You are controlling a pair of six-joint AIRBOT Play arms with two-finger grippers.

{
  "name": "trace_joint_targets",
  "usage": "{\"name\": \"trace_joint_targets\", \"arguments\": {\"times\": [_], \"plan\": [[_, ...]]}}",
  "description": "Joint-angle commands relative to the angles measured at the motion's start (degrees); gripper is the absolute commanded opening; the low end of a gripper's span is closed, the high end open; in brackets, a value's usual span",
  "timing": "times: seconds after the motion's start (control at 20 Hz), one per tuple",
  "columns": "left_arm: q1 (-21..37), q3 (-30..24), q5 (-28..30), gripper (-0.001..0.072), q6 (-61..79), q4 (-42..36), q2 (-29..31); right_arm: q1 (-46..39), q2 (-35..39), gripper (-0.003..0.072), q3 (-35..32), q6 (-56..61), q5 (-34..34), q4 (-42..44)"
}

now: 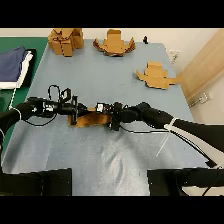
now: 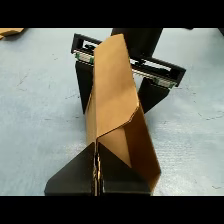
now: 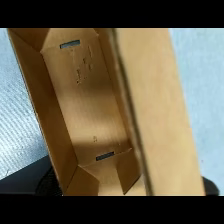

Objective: Fold the box.

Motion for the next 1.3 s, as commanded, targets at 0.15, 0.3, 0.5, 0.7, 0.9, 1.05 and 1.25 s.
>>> {"name": "trace_joint_targets", "arguments": {"times": [0.15,0.3,0.5,0.7,0.9,1.05,1.25], "plan": [[0.0,0.1,2.5,0.0019,0.1,-2.3,0.0,-0.2,-0.6,0.0649,0.9,-2.8,-6.7,5.7],[0.0,0.1,3.1,0.0019,0.1,-2.3,0.0,-0.3,-0.6,0.0649,0.9,-4.3,-7.5,7.9],[0.0,0.1,2.4,0.0019,0.0,-2.2,0.0,-0.4,-0.6,0.0649,1.0,-4.3,-6.6,8.7],[0.0,0.1,2.5,0.0019,0.1,-2.2,0.0,-1.1,-1.2,0.0649,1.0,-4.3,-6.4,12.1],[0.0,0.1,2.5,0.0019,0.1,-2.2,0.0,-1.5,-2.3,0.0649,1.2,-4.3,-3.8,13.2],[0.0,0.1,2.8,0.0019,0.1,-2.2,0.0,-1.5,-2.6,0.0646,1.2,-4.9,-4.0,13.5],[0.0,0.1,3.1,0.0019,0.1,-2.3,0.0,-1.5,-3.1,0.045,1.2,-5.7,-3.7,13.7]]}}
